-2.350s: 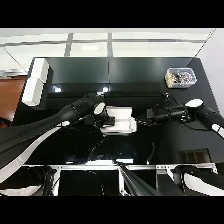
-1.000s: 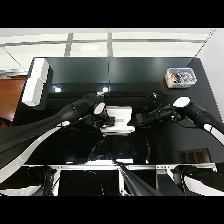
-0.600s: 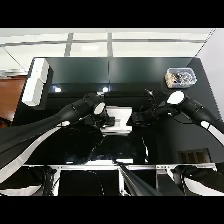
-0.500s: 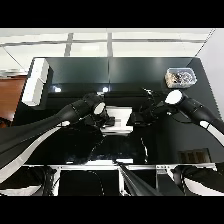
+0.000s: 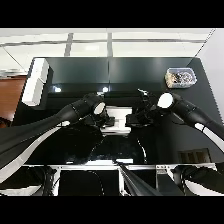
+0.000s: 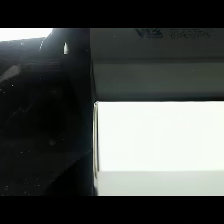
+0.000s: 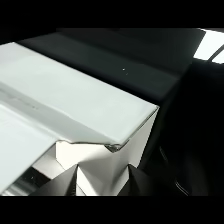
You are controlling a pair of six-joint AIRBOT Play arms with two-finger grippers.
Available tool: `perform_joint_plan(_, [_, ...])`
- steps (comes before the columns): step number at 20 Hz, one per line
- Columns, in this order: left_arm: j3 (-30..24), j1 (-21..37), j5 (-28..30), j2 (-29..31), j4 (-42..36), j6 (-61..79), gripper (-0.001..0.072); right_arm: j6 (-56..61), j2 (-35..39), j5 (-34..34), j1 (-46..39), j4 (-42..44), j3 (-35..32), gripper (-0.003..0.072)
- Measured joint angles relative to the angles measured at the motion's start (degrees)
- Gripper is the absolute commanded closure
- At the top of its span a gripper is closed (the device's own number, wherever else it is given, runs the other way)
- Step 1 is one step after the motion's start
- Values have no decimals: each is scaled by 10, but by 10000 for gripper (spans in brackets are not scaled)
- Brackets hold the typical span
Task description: Fold the box and place the chain.
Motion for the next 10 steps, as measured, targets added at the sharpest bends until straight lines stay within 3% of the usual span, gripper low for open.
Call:
perform_joint_plan(9, [0, 0, -1, 0, 0, 0, 680, 124, -11, -30, 35, -73, 10, 390])
perform_joint_plan(10, [0, 0, -1, 0, 0, 0, 680, 141, -17, -29, 42, -87, 17, 424])
